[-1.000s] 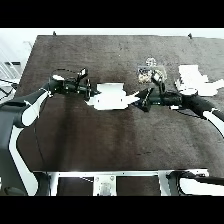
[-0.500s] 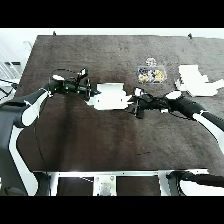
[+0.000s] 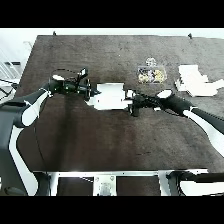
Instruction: Fold the box and place the chain.
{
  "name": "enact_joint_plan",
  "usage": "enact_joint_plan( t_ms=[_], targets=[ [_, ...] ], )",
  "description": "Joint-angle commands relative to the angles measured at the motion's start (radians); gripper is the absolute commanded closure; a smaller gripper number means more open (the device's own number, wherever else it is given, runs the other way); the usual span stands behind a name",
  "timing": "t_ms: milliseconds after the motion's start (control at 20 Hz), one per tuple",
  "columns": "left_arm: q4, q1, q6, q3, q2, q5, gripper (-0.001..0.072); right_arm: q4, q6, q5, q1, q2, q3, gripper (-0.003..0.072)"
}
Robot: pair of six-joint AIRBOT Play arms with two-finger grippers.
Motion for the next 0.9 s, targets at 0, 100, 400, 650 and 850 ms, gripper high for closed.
enact_joint_plan(
  t_ms=[0, 100, 400, 650, 850],
  targets=[
    [0.000, 0.000, 0.000, 0.000, -0.001, 0.000, 0.0689, 0.000, -0.002, -0.024, 0.005, -0.048, 0.055, 0.0137],
    [0.000, 0.000, 0.000, 0.000, -0.001, 0.000, 0.0689, 0.014, 0.006, -0.028, 0.000, -0.050, 0.073, 0.0137],
    [0.000, 0.000, 0.000, 0.000, -0.001, 0.000, 0.0689, 0.026, 0.065, -0.027, -0.014, -0.047, 0.124, 0.0138],
    [0.000, 0.000, 0.000, 0.000, -0.001, 0.000, 0.0689, 0.022, 0.083, 0.020, -0.022, -0.075, 0.166, 0.0137],
    [0.000, 0.000, 0.000, 0.000, -0.001, 0.000, 0.0689, 0.022, 0.084, 0.039, -0.045, -0.107, 0.200, 0.0137]
  ],
)
